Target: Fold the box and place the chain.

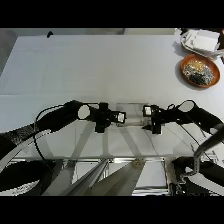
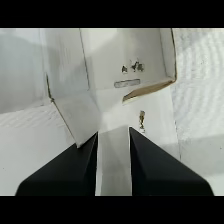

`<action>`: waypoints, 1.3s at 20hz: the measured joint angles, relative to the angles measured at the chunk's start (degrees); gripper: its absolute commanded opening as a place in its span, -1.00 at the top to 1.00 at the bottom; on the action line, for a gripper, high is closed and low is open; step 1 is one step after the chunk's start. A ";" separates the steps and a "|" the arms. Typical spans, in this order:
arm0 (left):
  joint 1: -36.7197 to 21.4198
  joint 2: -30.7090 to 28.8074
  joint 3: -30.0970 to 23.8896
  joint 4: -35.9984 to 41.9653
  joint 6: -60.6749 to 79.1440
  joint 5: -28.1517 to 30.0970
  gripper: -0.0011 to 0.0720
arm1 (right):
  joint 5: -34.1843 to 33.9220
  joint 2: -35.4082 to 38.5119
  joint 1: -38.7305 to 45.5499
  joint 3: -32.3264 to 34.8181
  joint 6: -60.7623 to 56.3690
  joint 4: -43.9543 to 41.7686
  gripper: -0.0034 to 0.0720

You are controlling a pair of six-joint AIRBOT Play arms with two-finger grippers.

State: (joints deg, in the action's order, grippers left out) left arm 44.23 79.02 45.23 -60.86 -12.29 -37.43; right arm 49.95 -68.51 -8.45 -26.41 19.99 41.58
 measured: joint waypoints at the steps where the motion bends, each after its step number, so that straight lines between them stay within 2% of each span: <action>1: 0.13 0.00 0.00 0.52 0.52 0.42 0.42 | -0.07 0.00 0.00 0.00 0.02 0.00 0.13; 9: 1.60 0.00 0.02 3.72 4.15 1.77 0.46 | -0.04 0.00 0.00 0.00 0.00 0.00 0.13; 12: 2.29 0.02 0.02 4.55 4.42 2.10 0.91 | -0.02 0.00 0.00 0.00 0.02 0.00 0.13; 26: 5.64 2.51 0.00 9.03 4.61 7.78 0.84 | -0.11 0.00 0.00 0.00 0.20 0.11 0.13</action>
State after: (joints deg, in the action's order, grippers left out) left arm 49.87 81.54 45.23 -51.83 -7.68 -29.65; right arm 49.84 -68.51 -8.45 -26.41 20.18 41.69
